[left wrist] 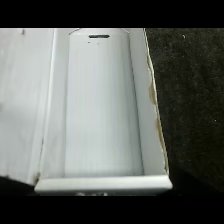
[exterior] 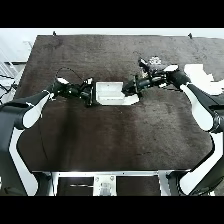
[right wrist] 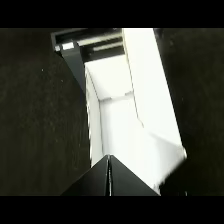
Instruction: Fold the box and place the chain.
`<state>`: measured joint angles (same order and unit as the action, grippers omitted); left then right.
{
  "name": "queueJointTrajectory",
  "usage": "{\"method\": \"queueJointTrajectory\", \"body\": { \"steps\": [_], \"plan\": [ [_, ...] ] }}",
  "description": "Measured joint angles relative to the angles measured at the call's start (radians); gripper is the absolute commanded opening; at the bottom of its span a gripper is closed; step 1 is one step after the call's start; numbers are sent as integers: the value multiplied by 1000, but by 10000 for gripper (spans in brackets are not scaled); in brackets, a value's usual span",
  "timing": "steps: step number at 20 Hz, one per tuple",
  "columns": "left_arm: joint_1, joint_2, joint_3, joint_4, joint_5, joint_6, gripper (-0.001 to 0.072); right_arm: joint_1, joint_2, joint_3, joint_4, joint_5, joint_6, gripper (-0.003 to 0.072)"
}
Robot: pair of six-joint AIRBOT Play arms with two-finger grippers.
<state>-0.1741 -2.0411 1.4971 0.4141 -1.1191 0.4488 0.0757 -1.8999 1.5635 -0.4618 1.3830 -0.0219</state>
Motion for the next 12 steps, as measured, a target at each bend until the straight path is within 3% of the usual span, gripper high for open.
{"method": "queueJointTrajectory", "body": {
  "steps": [6,12],
  "plan": [
    [0,0,0,0,0,0,471,47,2,1,5,-232,74,8],
    [0,0,0,0,0,0,471,72,-31,18,-86,-370,166,8]
  ]
}}
